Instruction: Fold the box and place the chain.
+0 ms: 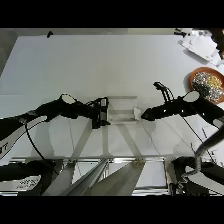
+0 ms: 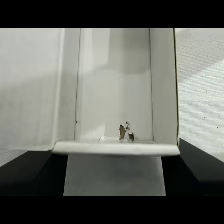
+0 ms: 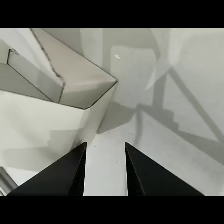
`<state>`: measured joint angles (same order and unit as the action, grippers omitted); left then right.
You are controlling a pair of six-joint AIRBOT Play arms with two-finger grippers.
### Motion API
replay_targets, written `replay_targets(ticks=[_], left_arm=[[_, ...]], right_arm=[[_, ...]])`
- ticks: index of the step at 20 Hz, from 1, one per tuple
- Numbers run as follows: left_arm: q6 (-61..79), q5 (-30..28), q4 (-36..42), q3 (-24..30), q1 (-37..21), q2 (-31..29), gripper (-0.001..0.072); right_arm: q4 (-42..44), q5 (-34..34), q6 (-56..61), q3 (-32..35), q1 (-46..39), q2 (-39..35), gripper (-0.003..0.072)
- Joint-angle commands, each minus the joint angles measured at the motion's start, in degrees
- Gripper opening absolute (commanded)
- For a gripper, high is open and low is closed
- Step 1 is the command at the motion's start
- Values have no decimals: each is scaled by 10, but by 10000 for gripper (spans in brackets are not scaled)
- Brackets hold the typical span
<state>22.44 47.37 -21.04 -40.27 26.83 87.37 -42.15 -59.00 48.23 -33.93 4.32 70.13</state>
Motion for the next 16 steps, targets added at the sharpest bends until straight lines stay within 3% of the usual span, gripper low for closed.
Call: replay_targets(ticks=[1,10,14,16], left_arm=[[0,0,0,0,0,0,258],[0,0,0,0,0,0,258],[0,0,0,0,0,0,258],[0,0,0,0,0,0,258]], right_arm=[[4,-7,10,0,3,-20,276],[25,-51,7,0,3,-30,280],[25,-36,8,0,10,-30,450],[33,2,11,0,30,-30,483]])
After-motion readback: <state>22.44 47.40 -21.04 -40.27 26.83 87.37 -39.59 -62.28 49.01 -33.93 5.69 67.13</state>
